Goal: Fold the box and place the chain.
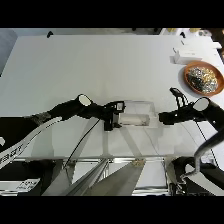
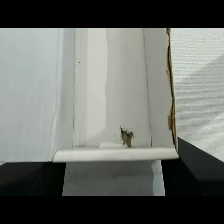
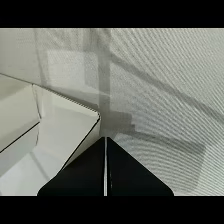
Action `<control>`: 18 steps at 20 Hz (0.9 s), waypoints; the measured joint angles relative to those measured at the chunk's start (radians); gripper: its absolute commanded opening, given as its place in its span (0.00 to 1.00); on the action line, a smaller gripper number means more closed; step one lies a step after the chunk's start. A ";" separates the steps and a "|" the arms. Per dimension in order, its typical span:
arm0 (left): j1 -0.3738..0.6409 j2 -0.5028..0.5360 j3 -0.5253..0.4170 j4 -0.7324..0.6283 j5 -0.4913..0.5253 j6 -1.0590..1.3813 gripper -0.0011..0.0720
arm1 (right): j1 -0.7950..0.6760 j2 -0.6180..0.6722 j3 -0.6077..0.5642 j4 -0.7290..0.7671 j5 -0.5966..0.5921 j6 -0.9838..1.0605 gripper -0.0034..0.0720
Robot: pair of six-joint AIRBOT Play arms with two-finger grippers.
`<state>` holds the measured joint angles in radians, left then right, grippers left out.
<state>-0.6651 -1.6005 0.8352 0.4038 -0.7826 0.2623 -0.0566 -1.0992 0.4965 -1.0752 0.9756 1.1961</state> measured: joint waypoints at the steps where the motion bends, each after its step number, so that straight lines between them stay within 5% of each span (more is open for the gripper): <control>1: 0.000 0.000 0.000 0.000 0.000 0.000 0.39 | 0.000 0.005 0.000 0.002 0.003 0.000 0.07; 9: 0.000 0.000 0.000 0.000 0.000 0.000 0.39 | 0.001 0.029 -0.016 0.003 -0.004 -0.030 0.07; 13: 0.000 0.000 0.000 0.000 0.000 0.000 0.39 | 0.001 0.030 -0.024 0.045 0.004 -0.066 0.38; 18: 0.000 0.000 0.000 0.000 0.000 0.000 0.39 | 0.001 0.049 -0.027 0.141 0.039 -0.115 0.39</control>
